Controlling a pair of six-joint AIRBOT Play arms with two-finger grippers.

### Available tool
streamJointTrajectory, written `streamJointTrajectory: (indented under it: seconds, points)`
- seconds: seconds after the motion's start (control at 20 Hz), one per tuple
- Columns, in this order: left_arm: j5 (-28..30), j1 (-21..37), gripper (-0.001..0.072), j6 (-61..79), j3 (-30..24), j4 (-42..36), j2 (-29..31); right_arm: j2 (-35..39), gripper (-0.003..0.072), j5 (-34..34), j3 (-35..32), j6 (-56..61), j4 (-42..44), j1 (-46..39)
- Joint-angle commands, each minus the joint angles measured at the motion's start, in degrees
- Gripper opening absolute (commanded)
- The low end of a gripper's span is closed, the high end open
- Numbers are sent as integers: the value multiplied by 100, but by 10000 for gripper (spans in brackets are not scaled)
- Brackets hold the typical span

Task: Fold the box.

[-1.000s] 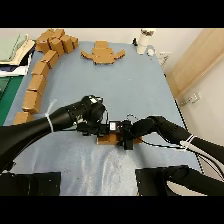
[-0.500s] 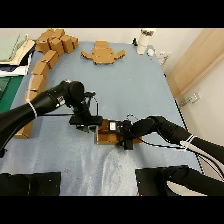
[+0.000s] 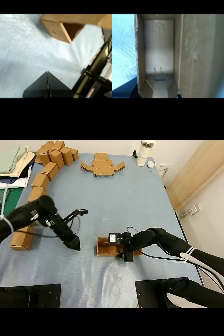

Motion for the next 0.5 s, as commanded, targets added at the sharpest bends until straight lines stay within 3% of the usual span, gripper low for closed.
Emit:
streamJointTrajectory:
  seconds: [0.0,0.05,0.2,0.4,0.45]
  points:
    - [238,348,11,2527,-927,-691,254,4,500,-2,7,0,2,0]
    - [426,389,11,3101,-1086,-894,251,4,499,-4,4,2,2,0]
    - [1781,586,11,4804,-1443,-2201,254,4,499,-4,7,0,2,0]
    - [2452,238,14,6540,-1580,-2822,254,4,499,-7,7,0,-9,0]
    - [2610,133,125,6876,-1580,-2824,254,4,499,-4,7,2,-9,0]
